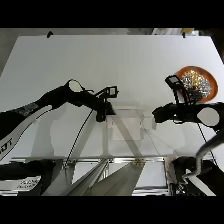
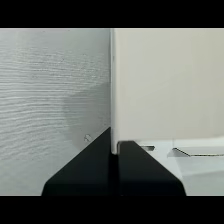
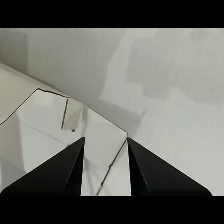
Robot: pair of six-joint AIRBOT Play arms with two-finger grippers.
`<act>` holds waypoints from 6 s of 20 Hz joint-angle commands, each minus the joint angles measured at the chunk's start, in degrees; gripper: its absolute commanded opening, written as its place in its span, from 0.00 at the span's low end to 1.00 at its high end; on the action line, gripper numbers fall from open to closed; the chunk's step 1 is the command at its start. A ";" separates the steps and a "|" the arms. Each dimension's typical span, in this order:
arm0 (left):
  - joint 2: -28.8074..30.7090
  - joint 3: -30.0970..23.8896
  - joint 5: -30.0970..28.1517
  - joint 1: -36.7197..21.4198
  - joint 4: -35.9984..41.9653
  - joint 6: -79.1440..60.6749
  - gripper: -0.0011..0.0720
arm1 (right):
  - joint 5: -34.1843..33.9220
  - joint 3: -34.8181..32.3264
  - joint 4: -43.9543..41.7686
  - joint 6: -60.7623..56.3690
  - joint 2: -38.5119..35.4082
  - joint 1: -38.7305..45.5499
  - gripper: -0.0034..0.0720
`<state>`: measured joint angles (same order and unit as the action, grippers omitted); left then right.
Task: Fold the box and place the chain.
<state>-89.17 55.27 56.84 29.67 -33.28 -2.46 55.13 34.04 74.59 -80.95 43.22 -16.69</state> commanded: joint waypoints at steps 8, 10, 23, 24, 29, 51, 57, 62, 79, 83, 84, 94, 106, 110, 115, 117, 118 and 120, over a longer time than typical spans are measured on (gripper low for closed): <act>-2.54 -0.72 -4.68 0.07 1.73 -2.64 0.01 | -0.66 0.07 0.46 1.99 -0.13 -0.02 0.44; -2.54 -0.74 -5.18 0.07 1.70 -2.73 0.01 | -0.70 0.07 0.57 2.01 -0.13 -0.02 0.44; -1.62 -0.66 -4.79 0.07 0.96 -3.96 0.02 | -0.72 0.07 0.63 5.40 -0.13 -0.02 0.44; -1.07 -0.48 -4.74 0.07 -0.13 -3.91 0.02 | -0.72 0.07 0.61 6.32 -0.13 -0.02 0.44; -0.83 0.98 -3.45 0.09 -5.09 -3.67 0.02 | -0.76 0.07 0.63 6.71 -0.13 -0.02 0.44; -1.73 0.98 -1.75 0.07 -4.94 -3.56 0.03 | 2.62 -0.42 -8.13 25.73 -0.11 -0.04 0.07; -1.73 0.98 -1.75 0.07 -4.94 -3.56 0.03 | 4.63 -3.52 -6.75 48.30 0.55 -6.16 0.07; -1.73 0.98 -1.73 0.07 -4.94 -3.56 0.03 | 3.26 -3.52 -2.84 55.06 0.74 -8.48 0.07; -1.73 0.98 -1.53 0.07 -4.94 -3.56 0.03 | -25.33 -19.47 -3.96 63.43 1.11 -21.68 0.96; -1.73 0.98 -1.51 0.07 -4.94 -3.56 0.03 | -29.77 -20.41 -3.63 63.43 3.10 -21.68 0.96; -1.73 0.98 -1.51 0.07 -4.94 -3.56 0.03 | -30.86 -20.41 -2.91 63.43 3.08 -21.68 0.96; -1.73 0.98 -1.51 0.07 -4.92 -3.56 0.03 | -23.58 -13.66 -9.29 63.47 0.83 -11.98 0.95; -1.70 0.98 -1.51 0.07 -4.94 -3.56 0.03 | -17.03 -12.00 -36.39 92.70 9.66 2.91 0.95; -1.73 0.98 -1.51 0.07 -4.94 -3.56 0.03 | -11.13 -11.98 -43.43 105.07 13.29 7.69 0.95; -1.73 0.98 -1.51 0.07 -4.94 -3.56 0.03 | -9.05 -8.87 -44.92 108.45 20.28 8.96 0.95; -1.73 0.98 -1.51 0.07 -4.94 -3.56 0.03 | -9.05 -7.63 -44.89 108.45 22.38 8.96 0.95; -1.73 0.98 -1.51 0.07 -4.94 -3.56 0.03 | -8.94 -7.19 -44.87 108.45 23.43 8.96 0.95; -1.73 0.98 -1.51 0.07 -4.94 -3.56 0.03 | -7.39 -6.60 -44.89 108.48 25.64 8.96 0.95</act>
<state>-90.91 56.21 55.35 29.71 -38.20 -6.00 45.93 26.24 30.28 26.65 65.78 -7.92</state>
